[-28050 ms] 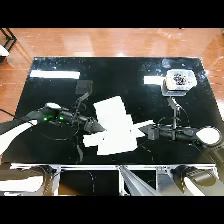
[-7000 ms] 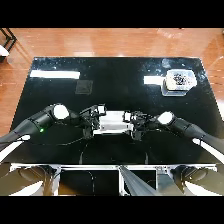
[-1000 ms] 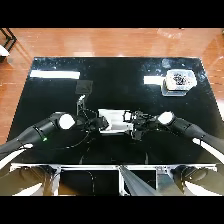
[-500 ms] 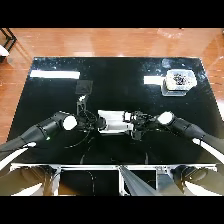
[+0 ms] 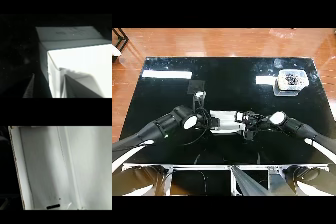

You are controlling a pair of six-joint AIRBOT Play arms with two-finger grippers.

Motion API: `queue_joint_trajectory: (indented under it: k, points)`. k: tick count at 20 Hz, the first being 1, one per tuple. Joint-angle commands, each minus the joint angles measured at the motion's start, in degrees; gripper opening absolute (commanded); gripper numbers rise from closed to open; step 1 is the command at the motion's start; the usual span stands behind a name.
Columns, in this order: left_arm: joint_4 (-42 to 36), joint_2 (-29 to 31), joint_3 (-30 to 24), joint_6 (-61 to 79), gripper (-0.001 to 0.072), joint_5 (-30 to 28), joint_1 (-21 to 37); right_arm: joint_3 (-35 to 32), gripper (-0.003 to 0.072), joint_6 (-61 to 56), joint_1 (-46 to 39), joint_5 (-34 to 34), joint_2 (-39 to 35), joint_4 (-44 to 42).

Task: Fold the box and place the chain.

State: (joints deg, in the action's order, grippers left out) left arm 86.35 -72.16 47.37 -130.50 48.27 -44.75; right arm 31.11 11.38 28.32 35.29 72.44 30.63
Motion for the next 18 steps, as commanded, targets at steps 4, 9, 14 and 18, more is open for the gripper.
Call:
queue_joint_trajectory:
  k: [4, 9, 14, 18]
  points:
    - [3.8, -8.5, 9.6, -3.5, 0.0434, 9.5, -3.1, 0.0, 0.0307, 0.0, 0.0, 0.0, 0.0, 0.0]
    - [3.4, -12.0, 12.9, -4.8, 0.0364, 13.0, -3.3, 0.0, 0.0306, 0.0, 0.0, 0.0, 0.0, 0.0]
    - [3.4, -12.1, 12.9, -5.2, 0.0349, 13.5, -3.4, 0.0, 0.0307, 0.0, 0.0, 0.0, 0.0, 0.0]
    - [3.5, -12.2, 12.9, -6.2, 0.0287, 13.1, -3.3, 0.0, 0.0307, 0.0, 0.0, 0.0, 0.0, 0.0]
